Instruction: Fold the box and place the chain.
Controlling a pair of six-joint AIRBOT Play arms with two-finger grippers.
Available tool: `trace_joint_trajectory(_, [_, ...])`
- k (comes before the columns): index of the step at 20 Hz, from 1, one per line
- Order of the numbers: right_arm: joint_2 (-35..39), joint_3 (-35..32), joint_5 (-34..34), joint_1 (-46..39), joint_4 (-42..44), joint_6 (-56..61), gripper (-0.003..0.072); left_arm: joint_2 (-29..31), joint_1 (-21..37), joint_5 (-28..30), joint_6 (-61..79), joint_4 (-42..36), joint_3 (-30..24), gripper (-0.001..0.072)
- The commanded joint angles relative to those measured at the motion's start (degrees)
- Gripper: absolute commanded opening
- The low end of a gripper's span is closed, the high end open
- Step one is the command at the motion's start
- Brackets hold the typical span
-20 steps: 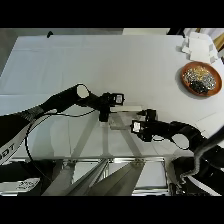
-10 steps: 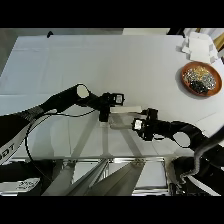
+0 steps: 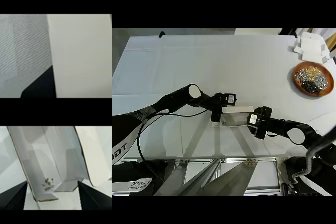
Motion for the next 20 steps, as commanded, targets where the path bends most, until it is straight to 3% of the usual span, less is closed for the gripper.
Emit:
trace_joint_trajectory(1, [-0.07,0.07,-0.15,-0.94,3.19,-4.04,0.0678,0.0,0.0,0.04,0.02,0.0,-0.02,0.0012])
trace_joint_trajectory(4, [-0.09,0.07,2.12,-5.05,6.45,-6.12,0.0678,0.0,0.0,0.04,0.02,0.0,-0.02,0.0012])
trace_joint_trajectory(7, [-0.5,0.07,7.67,-7.65,13.09,-18.71,0.0663,0.0,0.0,0.02,0.02,0.0,-0.02,0.0012])
trace_joint_trajectory(13, [-6.69,0.59,9.27,-13.09,26.43,-34.69,0.0663,0.0,0.0,0.02,0.02,0.0,-0.02,0.0012])
trace_joint_trajectory(20, [-13.9,4.87,15.52,-18.67,28.06,-41.7,0.0664,0.0,0.0,0.04,0.02,0.0,-0.02,0.0012])
